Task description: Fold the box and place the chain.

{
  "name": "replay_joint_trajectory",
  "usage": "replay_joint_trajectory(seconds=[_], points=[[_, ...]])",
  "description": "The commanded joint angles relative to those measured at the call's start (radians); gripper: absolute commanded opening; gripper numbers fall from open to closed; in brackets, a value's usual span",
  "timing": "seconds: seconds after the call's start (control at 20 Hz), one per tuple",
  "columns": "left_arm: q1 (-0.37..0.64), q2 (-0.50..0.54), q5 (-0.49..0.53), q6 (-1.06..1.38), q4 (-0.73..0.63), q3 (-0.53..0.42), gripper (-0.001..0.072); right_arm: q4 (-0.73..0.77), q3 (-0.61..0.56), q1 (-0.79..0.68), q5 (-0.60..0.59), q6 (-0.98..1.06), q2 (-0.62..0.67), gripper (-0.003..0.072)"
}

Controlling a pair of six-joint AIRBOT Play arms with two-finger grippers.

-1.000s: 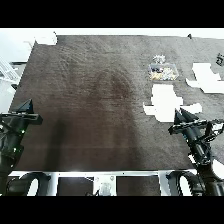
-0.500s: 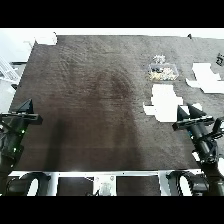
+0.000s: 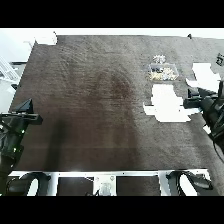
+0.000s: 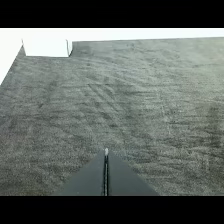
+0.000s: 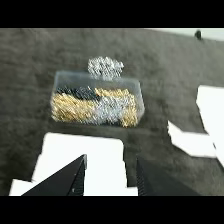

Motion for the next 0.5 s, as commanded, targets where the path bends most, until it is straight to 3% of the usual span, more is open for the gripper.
replay_joint_trajectory(seconds=[0.0,0.15,0.25,0.45], points=[[0.001,0.000,0.000,0.000,0.000,0.000,0.0020,-0.152,0.129,-0.183,0.213,0.166,-0.225,0.0385],[0.000,0.000,0.000,0.000,0.000,0.000,0.0020,-0.505,0.292,-0.378,0.505,0.494,-0.374,0.0389],[0.001,0.000,0.000,0.000,0.000,0.000,0.0020,-0.665,0.416,-0.478,0.652,0.607,-0.451,0.0461],[0.001,0.000,0.000,0.000,0.000,0.000,0.0020,-0.746,0.684,-0.600,0.895,0.683,-0.607,0.0471]])
